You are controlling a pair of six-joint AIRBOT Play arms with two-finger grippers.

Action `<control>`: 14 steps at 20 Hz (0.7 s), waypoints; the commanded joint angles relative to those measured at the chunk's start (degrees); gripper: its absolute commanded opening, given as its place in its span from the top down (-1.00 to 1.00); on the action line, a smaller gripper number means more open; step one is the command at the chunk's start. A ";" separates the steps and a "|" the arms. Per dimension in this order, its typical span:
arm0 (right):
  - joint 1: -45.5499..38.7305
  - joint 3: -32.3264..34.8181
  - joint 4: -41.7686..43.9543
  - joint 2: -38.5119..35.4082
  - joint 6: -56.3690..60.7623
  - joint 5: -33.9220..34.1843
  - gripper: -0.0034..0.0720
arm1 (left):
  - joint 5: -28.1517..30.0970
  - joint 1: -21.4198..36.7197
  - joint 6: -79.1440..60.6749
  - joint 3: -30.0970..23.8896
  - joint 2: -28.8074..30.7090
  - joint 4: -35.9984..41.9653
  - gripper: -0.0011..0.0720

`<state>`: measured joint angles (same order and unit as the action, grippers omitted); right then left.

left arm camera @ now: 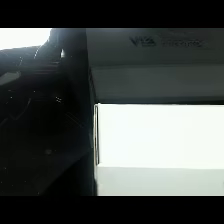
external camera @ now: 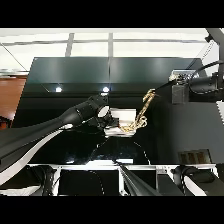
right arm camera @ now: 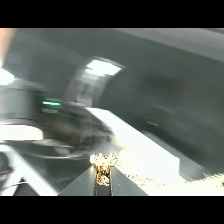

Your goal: Fold the box and place the chain.

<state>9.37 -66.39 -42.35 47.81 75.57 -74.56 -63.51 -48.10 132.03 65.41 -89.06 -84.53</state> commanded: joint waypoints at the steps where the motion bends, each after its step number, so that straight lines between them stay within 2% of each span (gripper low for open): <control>1: 4.57 -0.68 9.44 2.25 -2.58 0.35 0.89 | 0.04 0.02 0.00 -0.02 -0.02 -0.02 0.89; 5: 12.13 0.72 1.53 9.03 -2.82 0.70 0.89 | 0.02 0.02 0.00 -0.02 -0.02 -0.02 0.89; 8: 11.69 6.99 -2.60 10.16 -1.40 3.32 0.89 | 0.02 0.02 0.00 -0.02 -0.02 -0.02 0.89; 11: 11.61 14.36 -2.23 10.23 -1.14 9.03 0.86 | 0.04 0.02 0.00 -0.02 -0.02 -0.02 0.89; 12: 11.87 16.13 -1.84 10.49 -0.31 11.28 0.61 | 0.04 0.02 0.00 -0.02 -0.02 -0.02 0.89; 13: 11.80 16.52 -2.12 10.97 -0.37 11.61 -0.03 | 0.02 0.02 0.00 -0.02 -0.02 -0.02 0.89; 14: 10.91 16.44 -2.99 10.82 -0.68 11.41 -0.54 | 0.02 0.02 0.00 -0.02 -0.02 -0.02 0.89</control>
